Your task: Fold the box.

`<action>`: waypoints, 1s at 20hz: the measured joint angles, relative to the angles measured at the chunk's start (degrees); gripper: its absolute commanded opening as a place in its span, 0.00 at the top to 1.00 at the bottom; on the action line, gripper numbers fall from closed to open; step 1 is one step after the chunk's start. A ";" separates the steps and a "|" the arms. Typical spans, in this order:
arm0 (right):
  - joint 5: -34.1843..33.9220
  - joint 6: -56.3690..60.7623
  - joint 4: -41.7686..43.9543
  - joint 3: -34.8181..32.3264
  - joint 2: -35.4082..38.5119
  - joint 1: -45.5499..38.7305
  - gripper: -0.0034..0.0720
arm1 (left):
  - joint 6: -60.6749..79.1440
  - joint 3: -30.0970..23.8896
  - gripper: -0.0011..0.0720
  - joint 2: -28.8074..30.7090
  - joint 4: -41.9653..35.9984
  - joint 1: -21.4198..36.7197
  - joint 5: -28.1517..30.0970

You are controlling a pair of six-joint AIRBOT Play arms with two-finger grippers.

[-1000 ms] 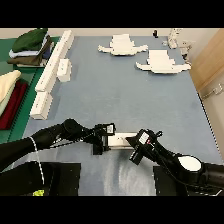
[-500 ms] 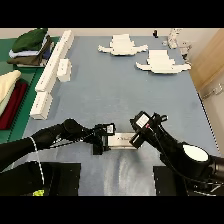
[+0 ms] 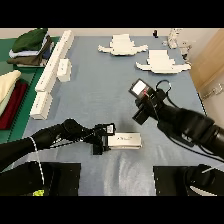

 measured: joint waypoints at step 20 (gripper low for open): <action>5.07 -22.45 47.39 -5.16 -7.39 -39.45 0.95 | 0.00 0.00 0.29 0.00 0.00 0.00 0.02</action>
